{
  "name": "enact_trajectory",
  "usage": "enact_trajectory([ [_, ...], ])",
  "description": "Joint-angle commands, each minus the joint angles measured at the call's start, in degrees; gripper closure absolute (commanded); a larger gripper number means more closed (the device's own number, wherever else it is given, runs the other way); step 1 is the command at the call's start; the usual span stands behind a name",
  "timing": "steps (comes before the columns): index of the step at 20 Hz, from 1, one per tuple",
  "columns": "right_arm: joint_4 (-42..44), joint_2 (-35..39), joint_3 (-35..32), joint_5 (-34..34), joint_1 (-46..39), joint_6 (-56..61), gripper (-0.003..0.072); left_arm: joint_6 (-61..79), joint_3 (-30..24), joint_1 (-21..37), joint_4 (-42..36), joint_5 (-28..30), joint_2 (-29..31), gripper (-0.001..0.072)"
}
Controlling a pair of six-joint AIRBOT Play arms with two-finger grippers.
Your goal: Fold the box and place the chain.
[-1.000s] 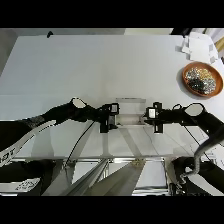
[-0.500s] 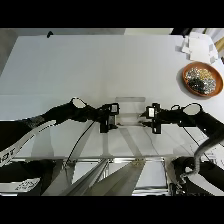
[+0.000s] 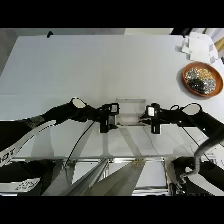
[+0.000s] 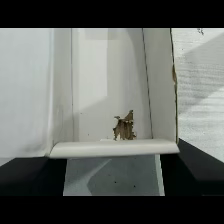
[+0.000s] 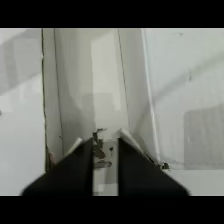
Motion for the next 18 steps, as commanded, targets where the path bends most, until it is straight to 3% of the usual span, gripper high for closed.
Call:
enact_trajectory([
  [1,-6.14,1.86,-0.04,0.76,0.02,9.22,0.0676,0.02,0.0,0.04,0.02,-0.07,0.02,0.0576],
  [7,-14.62,13.31,-0.02,3.63,0.02,25.44,0.0677,0.02,0.0,0.04,0.02,-0.07,0.02,0.0576],
  [10,-16.13,20.57,0.04,4.9,-1.11,48.52,0.0677,0.02,0.0,0.04,0.02,-0.09,0.02,0.0576],
  [13,-23.39,26.95,0.44,5.68,-3.08,66.86,0.0676,0.02,0.0,0.04,0.02,-0.07,0.02,0.0576],
  [18,-30.73,26.21,4.87,6.49,-10.19,90.07,0.0676,0.02,0.0,0.04,0.02,-0.07,0.02,0.0576],
])
